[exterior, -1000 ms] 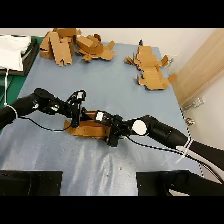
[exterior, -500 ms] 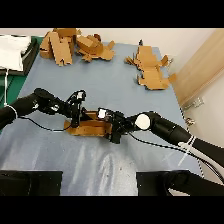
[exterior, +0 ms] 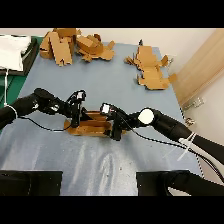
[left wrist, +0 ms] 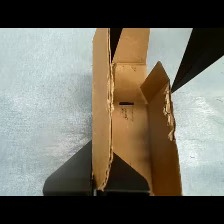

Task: Fold the box.

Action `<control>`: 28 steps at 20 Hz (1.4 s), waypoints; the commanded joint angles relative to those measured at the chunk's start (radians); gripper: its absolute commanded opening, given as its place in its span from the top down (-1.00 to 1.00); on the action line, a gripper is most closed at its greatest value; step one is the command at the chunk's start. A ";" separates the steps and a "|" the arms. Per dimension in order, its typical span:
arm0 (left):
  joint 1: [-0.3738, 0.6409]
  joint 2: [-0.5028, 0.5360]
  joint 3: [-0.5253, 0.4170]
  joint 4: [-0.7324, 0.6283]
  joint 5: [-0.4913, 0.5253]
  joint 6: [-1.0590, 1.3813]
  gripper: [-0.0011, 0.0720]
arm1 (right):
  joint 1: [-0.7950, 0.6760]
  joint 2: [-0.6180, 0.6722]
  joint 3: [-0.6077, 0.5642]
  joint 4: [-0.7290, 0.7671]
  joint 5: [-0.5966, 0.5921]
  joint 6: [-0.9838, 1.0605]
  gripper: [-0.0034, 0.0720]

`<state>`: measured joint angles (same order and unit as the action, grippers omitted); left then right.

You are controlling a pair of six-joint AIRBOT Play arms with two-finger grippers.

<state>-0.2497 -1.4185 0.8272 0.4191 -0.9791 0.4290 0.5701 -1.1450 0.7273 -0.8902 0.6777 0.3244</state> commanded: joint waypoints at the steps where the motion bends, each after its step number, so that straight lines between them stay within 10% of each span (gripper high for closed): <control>1: 0.000 -0.001 0.000 0.000 -0.001 0.000 0.93 | -0.016 -0.027 0.002 0.017 0.003 -0.037 -0.96; 28: 0.000 -0.001 0.000 0.000 -0.024 0.000 0.93 | -0.056 -0.185 0.047 0.161 0.068 -0.214 -0.96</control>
